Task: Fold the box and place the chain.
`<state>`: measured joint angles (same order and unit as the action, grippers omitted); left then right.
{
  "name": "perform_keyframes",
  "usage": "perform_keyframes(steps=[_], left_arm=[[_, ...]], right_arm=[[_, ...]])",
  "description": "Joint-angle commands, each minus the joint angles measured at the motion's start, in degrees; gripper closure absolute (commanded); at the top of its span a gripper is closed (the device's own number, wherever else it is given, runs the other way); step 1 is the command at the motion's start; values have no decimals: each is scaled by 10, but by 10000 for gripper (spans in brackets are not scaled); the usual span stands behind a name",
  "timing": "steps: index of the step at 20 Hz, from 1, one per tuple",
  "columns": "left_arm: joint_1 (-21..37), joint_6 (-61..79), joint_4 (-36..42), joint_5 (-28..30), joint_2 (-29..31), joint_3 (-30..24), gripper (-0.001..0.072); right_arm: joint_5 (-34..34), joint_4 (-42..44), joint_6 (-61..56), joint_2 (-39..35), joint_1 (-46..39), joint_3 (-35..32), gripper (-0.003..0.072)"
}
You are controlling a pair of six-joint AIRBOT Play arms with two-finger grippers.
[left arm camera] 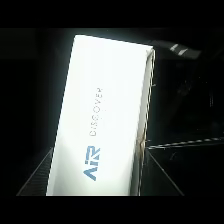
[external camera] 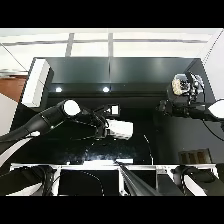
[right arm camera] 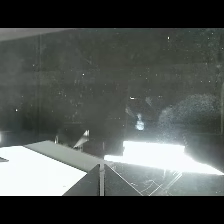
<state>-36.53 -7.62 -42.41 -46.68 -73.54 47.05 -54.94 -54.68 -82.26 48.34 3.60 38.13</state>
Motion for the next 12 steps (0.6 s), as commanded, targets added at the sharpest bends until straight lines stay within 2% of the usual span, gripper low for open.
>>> perform_keyframes(steps=[1, 12], left_arm=[[3, 12, 3, -14, -8, 9, 8], [0, 12, 14, -12, -19, 10, 8]], right_arm=[[0, 0, 0, 0, 0, 0, 648], [1, 0, 0, 0, 0, 0, 648]])
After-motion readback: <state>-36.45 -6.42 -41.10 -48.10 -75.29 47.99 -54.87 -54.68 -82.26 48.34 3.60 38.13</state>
